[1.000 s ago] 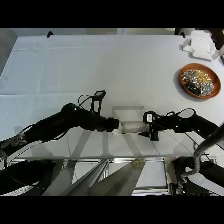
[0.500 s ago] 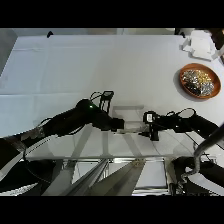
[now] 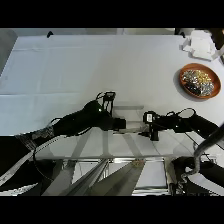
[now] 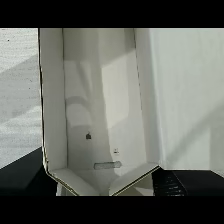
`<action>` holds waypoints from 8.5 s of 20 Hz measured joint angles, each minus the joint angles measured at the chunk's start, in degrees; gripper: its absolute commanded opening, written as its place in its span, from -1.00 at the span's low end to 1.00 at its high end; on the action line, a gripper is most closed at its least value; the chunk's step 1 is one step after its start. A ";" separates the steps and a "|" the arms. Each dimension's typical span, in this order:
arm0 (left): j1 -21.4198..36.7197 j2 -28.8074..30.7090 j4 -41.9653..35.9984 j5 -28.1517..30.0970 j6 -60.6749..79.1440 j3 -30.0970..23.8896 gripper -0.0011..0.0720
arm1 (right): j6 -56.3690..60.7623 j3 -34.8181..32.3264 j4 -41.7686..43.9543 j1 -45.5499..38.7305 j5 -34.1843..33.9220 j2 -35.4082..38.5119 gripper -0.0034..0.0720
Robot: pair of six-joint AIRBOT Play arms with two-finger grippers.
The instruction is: Fold the box and place the chain.
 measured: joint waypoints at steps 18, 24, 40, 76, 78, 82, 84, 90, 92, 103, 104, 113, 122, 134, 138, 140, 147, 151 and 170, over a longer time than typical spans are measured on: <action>-1.33 -3.30 -1.42 0.13 -2.03 0.13 -0.13 | -0.02 0.00 -0.07 0.00 -0.02 0.00 0.24; -0.59 -3.13 -2.34 1.42 -3.93 1.05 -0.14 | -0.02 0.00 -0.02 0.00 -0.02 0.00 0.24; 0.92 -6.56 -0.04 18.16 -2.10 11.45 -0.24 | -0.02 0.00 0.00 0.00 0.02 0.00 0.24; -2.01 -9.84 0.11 16.00 -2.21 11.65 -0.66 | 0.00 0.00 -0.02 -0.04 0.07 0.00 0.24; -1.90 -9.46 -0.22 15.67 -2.23 11.63 -0.49 | -0.17 0.00 -0.04 -0.02 0.04 0.00 0.24; -0.68 -6.97 0.26 16.11 -2.45 11.65 -0.08 | -0.09 0.00 0.00 0.00 0.00 0.00 0.24; -0.13 -5.60 0.90 17.03 -1.27 11.65 0.14 | -0.04 0.00 0.00 0.00 0.00 0.00 0.24; 1.44 -0.33 1.57 21.99 10.12 11.61 0.28 | -0.02 -0.02 0.00 0.00 0.00 0.00 0.24; 2.45 3.26 1.64 23.54 17.92 11.61 0.28 | -0.02 0.00 0.00 0.00 0.00 0.00 0.24; 19.87 28.44 -10.73 7.76 92.63 -10.36 0.28 | 0.00 -0.02 0.00 0.00 0.02 0.00 0.24; 20.92 28.55 -13.35 5.20 98.79 -13.64 0.29 | 0.00 0.00 0.00 0.00 0.02 0.00 0.24; 21.44 18.86 -30.49 -15.87 120.06 -25.29 0.94 | 0.00 -0.02 0.00 0.00 0.02 0.00 0.24; 10.95 16.35 -33.20 -19.41 121.70 -25.97 0.94 | 0.00 0.00 0.00 0.00 0.02 0.00 0.24; 9.38 12.55 -40.04 -18.84 121.85 -22.93 0.94 | -0.02 -0.02 0.00 0.00 0.02 0.00 0.24; 11.69 11.02 -41.44 -16.09 121.85 -21.75 0.93 | 0.00 -0.02 0.00 0.00 0.02 0.00 0.24; 12.11 10.71 -41.99 -15.45 121.85 -21.55 0.93 | 0.00 0.00 0.00 0.00 0.02 0.00 0.24; 10.21 9.60 -43.25 -16.37 121.85 -21.33 0.87 | -0.02 -0.02 -0.02 0.00 0.02 0.00 0.24; 8.55 8.92 -43.47 -17.35 121.83 -21.33 0.87 | -0.17 -0.02 -0.17 0.00 0.13 0.00 0.24; 6.93 6.93 -42.88 -20.11 121.81 -21.27 -0.11 | 0.02 -0.02 -0.02 -0.04 0.07 0.00 0.24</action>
